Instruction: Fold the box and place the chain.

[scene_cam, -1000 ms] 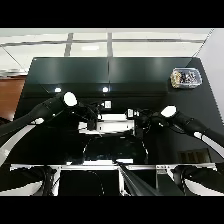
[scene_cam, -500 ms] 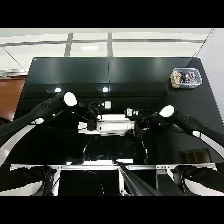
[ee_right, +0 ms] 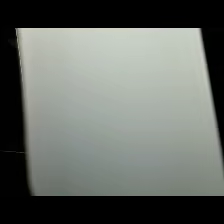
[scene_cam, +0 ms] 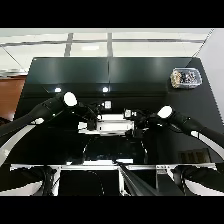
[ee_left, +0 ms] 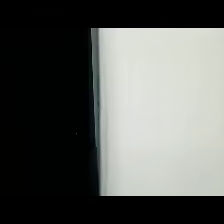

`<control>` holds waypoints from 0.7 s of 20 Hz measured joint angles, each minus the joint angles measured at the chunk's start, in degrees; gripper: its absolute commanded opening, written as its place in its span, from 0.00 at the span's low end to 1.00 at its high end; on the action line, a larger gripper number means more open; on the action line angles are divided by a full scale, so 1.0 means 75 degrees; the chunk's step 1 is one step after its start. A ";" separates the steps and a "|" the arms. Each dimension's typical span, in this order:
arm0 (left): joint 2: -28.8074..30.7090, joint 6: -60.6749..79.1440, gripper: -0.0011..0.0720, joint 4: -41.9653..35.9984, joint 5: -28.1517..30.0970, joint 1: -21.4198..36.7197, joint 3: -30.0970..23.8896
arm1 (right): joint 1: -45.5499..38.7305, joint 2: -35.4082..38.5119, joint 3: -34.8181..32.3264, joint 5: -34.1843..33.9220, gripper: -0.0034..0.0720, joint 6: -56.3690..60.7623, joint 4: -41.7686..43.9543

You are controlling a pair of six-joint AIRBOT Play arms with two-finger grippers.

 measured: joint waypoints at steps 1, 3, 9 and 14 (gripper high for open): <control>0.0000 0.0000 0.06 0.0003 -0.0003 0.0000 0.0000 | 0.0020 -0.0015 0.0012 -0.0009 0.77 0.0038 -0.0055; 0.0000 0.0000 0.06 0.0003 -0.0003 0.0000 0.0000 | 0.0050 -0.0032 0.0029 -0.0020 0.77 0.0099 -0.0128; -0.0003 0.0000 0.06 0.0003 0.0009 0.0000 -0.0003 | 0.0073 -0.0073 0.0044 0.0000 0.78 0.0259 -0.0490; -0.0006 -0.0003 0.06 0.0000 0.0017 0.0000 0.0000 | 0.0073 -0.0079 0.0044 0.0012 0.79 0.0312 -0.0662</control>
